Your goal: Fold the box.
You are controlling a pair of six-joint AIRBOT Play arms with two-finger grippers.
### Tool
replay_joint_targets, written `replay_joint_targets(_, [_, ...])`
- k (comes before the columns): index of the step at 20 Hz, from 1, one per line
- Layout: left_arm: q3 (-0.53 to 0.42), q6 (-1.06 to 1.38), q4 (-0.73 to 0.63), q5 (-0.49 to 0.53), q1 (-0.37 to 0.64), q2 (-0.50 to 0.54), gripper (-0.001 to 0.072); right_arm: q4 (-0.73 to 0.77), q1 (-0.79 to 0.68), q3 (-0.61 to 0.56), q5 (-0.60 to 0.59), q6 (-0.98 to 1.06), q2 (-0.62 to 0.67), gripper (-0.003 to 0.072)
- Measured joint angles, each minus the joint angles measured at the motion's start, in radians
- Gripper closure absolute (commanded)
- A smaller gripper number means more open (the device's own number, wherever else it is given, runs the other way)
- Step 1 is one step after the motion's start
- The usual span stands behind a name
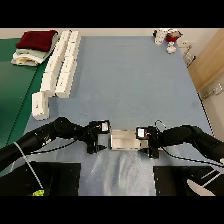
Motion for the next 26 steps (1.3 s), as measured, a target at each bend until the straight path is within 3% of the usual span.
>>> replay_joint_targets(6, [-0.005, 0.108, -0.092, 0.026, -0.048, -0.041, 0.0012, 0.000, 0.000, 0.000, 0.000, 0.000, 0.000, 0.0218])
replay_joint_targets(26, [-0.005, 0.127, -0.197, 0.187, -0.164, -0.122, 0.0012, 0.000, 0.000, 0.000, 0.000, 0.000, 0.000, 0.0217])
